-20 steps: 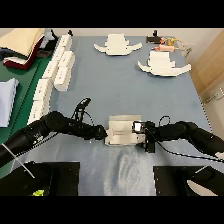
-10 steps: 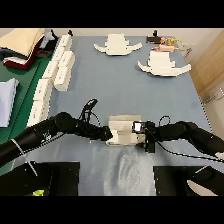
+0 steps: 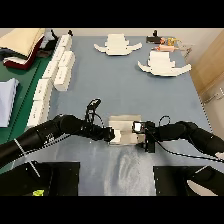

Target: Fold the box.

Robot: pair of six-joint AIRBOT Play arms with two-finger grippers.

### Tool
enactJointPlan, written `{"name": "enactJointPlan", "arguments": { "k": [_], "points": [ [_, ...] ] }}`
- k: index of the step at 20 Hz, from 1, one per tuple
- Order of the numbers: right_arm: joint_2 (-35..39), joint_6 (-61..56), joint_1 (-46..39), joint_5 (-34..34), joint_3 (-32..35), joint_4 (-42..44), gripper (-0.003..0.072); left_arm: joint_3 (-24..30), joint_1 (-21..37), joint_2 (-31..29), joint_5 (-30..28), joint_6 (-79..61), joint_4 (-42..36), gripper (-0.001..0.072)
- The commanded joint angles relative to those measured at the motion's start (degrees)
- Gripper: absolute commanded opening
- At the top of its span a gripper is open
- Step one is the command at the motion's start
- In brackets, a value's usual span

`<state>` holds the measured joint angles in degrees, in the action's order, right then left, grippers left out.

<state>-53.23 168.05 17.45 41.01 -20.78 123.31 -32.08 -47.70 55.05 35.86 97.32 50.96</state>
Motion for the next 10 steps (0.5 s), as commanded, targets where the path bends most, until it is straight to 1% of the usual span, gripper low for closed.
{"name": "enactJointPlan", "arguments": {
  "k": [1,6,7,10],
  "points": [
    [0.0,0.0,0.0,0.0,0.0,0.0,0.0543,-0.9,-1.7,0.0,0.2,10.4,10.0,0.0406],
    [0.0,0.0,0.0,0.0,0.0,0.0,0.0543,-3.5,-3.1,2.7,0.3,11.7,10.4,0.0404],
    [0.0,0.0,0.0,0.0,0.0,0.0,0.0543,-4.2,-3.6,3.6,0.4,12.3,11.0,0.0361],
    [0.0,0.0,0.0,0.0,0.0,0.0,0.0543,-5.8,-5.1,6.1,1.4,14.2,11.3,0.0358]
  ]
}}
